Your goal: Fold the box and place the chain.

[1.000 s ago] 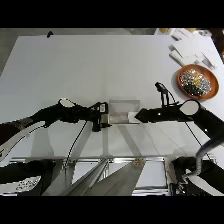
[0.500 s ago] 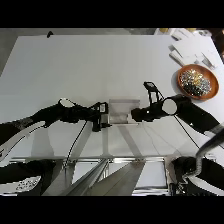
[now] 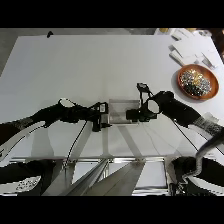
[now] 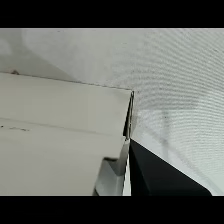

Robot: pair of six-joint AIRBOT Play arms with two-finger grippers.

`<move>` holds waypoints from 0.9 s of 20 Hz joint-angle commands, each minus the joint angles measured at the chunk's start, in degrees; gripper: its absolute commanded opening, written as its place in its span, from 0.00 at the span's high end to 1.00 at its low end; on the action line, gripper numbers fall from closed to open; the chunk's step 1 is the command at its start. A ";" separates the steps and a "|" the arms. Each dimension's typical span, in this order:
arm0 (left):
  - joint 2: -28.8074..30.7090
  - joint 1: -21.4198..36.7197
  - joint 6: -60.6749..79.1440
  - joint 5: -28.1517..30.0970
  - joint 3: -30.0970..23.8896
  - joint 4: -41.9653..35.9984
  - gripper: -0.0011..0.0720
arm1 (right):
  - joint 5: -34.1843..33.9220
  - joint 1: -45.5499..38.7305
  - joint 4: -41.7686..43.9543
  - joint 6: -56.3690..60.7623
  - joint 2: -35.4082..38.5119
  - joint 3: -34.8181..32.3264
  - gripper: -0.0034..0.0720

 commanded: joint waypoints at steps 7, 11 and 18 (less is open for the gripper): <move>-0.04 -0.02 0.02 -0.02 -0.02 0.02 0.78 | 0.57 3.06 -2.93 3.10 -4.07 0.39 0.65; -0.04 -0.02 0.02 0.00 -0.02 0.02 0.78 | 1.88 3.15 -3.89 3.15 -4.83 0.66 0.78; -0.04 -0.02 0.02 -0.02 -0.02 0.00 0.78 | 1.86 3.15 -5.42 3.10 -4.81 1.11 0.64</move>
